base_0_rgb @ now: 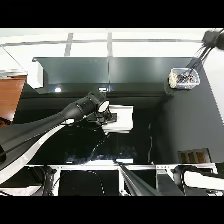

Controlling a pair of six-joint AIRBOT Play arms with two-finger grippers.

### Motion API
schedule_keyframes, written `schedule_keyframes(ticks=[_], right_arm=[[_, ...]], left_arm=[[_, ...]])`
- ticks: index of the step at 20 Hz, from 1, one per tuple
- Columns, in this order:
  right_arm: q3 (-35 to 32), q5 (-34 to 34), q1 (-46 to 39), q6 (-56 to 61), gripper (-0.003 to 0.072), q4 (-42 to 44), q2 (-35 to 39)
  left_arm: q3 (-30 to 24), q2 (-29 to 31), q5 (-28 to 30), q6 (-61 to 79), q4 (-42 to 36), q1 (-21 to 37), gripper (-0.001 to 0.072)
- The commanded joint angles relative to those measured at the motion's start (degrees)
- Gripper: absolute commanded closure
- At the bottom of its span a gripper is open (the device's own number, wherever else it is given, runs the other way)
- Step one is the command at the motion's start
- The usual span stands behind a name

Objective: Fold the box and place the chain.

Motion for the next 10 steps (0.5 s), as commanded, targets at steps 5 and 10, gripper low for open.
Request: schedule_keyframes(ticks=[5,10], right_arm=[[0.02,10.51,0.44,-5.88,0.0676,17.92,22.21],[-0.02,29.53,0.44,-5.92,0.0676,25.92,30.1]], left_arm=[[0.04,0.02,0.02,0.02,-0.11,0.04,0.0682],[0.04,0.02,0.0,0.02,-0.11,0.04,0.0682]])
